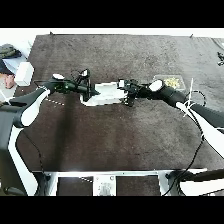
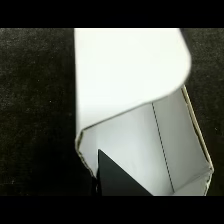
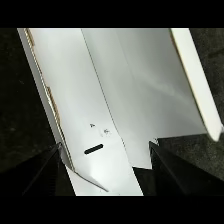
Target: Fold the box and place the chain.
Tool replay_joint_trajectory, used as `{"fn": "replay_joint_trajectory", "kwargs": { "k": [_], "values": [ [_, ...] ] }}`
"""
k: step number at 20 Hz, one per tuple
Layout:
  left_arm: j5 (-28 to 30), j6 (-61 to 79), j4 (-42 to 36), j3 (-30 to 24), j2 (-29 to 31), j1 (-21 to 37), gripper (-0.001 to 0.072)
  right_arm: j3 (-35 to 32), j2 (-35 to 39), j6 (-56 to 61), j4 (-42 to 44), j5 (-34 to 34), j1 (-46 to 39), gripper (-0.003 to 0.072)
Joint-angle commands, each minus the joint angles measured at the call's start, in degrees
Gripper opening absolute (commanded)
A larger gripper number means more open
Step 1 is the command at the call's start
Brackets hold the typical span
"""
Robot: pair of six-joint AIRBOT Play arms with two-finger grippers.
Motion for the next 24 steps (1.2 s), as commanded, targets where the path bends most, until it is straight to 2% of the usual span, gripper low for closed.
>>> {"fn": "replay_joint_trajectory", "kwargs": {
  "k": [1, 4, 6, 9, 18, 21, 24],
  "values": [
    [-0.02, 0.02, 0.02, 0.00, -0.02, 0.02, 0.0012, 0.09, -0.04, 1.18, 0.33, -0.13, -1.05, 0.0598],
    [-0.02, 0.02, 0.02, 0.00, -0.02, 0.02, 0.0012, 0.59, -0.44, 0.33, 1.14, 3.17, -1.77, 0.0597],
    [-0.02, 0.02, 0.02, 0.00, -0.02, 0.02, 0.0012, 3.26, -2.27, -0.07, 1.57, 6.45, -1.75, 0.0597],
    [-0.04, 0.02, 0.02, 0.00, -0.02, 0.02, 0.0012, 5.79, -3.63, -0.09, 1.53, 7.08, -2.27, 0.0597],
    [-0.02, 0.02, 0.02, 0.00, -0.02, 0.02, 0.0012, 6.34, -4.04, -2.73, 1.53, 10.01, -4.17, 0.0596],
    [-0.04, 0.02, 0.02, 0.00, -0.02, 0.02, 0.0012, 10.36, -7.04, -2.75, 1.51, 14.78, -4.61, 0.0596],
    [-0.04, 0.02, 0.02, 0.00, -0.02, 0.02, 0.0012, 12.96, -8.63, -2.01, 1.51, 15.52, -5.35, 0.0596]
  ]
}}
